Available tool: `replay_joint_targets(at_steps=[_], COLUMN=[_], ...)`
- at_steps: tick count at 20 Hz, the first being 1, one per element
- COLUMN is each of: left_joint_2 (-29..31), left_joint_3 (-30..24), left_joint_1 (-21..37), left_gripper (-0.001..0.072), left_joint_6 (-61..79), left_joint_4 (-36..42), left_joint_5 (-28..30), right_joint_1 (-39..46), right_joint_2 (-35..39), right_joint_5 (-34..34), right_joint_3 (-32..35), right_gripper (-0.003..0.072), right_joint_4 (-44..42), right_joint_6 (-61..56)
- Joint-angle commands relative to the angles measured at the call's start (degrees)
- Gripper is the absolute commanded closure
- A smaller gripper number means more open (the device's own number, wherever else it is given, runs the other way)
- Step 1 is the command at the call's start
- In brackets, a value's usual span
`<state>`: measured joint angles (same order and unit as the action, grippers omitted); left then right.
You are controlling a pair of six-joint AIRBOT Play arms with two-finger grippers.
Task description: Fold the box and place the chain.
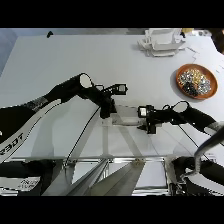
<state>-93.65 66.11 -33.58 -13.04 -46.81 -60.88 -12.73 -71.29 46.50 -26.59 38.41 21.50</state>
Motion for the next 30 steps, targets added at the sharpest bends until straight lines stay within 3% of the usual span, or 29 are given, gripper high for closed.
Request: replay_joint_targets(at_steps=[1, 7, 13, 21, 30], left_joint_2=[-0.1, -0.1, -0.1, -0.1, 0.2], left_joint_3=[0.0, 0.0, 0.0, 0.0, 0.0], left_joint_1=[-0.1, -0.1, -0.1, -2.0, -3.2], left_gripper=[0.0707, 0.0708, 0.0708, 0.0708, 0.0708], left_joint_6=[-0.5, -3.0, -3.8, -1.8, -0.2], left_joint_4=[-0.4, -1.4, -1.9, -1.7, -5.6], left_joint_5=[0.4, 0.1, -0.1, -0.3, -0.4], right_joint_1=[0.0, 0.3, 9.6, 6.2, 6.2], right_joint_2=[0.0, 0.9, 3.5, 2.6, -0.4], right_joint_5=[0.9, 2.2, 4.5, 0.6, 2.1], right_joint_3=[0.0, -0.1, -0.1, -0.1, -0.1], right_gripper=[-0.002, -0.0022, -0.0022, -0.0024, -0.0019], right_joint_4=[-1.3, -1.0, -1.3, -8.7, -8.9], right_joint_6=[-2.7, -4.8, -4.4, 7.3, 10.8])
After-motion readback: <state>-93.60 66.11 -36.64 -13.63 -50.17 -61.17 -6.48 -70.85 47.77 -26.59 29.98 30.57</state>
